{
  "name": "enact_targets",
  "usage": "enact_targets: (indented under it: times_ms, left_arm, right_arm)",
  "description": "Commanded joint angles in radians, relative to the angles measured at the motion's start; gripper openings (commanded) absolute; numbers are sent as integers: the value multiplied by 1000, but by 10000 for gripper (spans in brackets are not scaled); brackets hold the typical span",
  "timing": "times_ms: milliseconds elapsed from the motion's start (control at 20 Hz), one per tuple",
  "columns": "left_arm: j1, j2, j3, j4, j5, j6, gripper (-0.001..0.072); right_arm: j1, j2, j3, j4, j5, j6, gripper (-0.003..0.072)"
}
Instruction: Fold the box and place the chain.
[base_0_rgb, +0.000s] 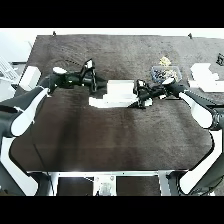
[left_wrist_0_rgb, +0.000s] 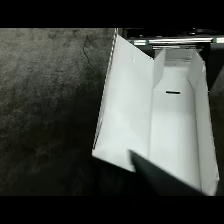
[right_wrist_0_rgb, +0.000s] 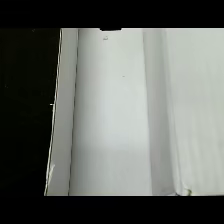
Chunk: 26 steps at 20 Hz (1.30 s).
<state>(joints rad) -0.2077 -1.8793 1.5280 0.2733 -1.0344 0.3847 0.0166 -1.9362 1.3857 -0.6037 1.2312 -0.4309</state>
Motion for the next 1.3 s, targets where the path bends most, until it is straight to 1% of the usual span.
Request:
enact_targets:
  times_ms: [0,100,200,300,450,750,950,1050,1250]
  left_arm:
    - [34,30,2,167,-116,-89,660]
    - [27,29,2,287,-148,-138,657]
    - [13,29,2,391,-155,-200,657]
    - [-7,27,1,429,-149,-204,656]
    - [-55,23,1,500,-109,-219,656]
    - [-71,23,1,504,-74,-220,656]
    - [-71,22,1,474,-49,-222,655]
    - [-71,10,1,441,-46,-220,656]
    - [-76,-18,2,433,-35,-222,655]
  right_arm:
    - [1,0,0,1,1,1,592]
    - [1,0,0,1,0,1,591]
    - [1,0,0,1,0,0,592]
    - [1,0,0,1,0,1,591]
    - [1,0,0,1,0,1,591]
    - [1,0,0,1,0,1,591]
    - [1,0,0,1,1,1,591]
    - [1,0,0,1,0,1,591]
    - [1,0,0,1,0,1,591]
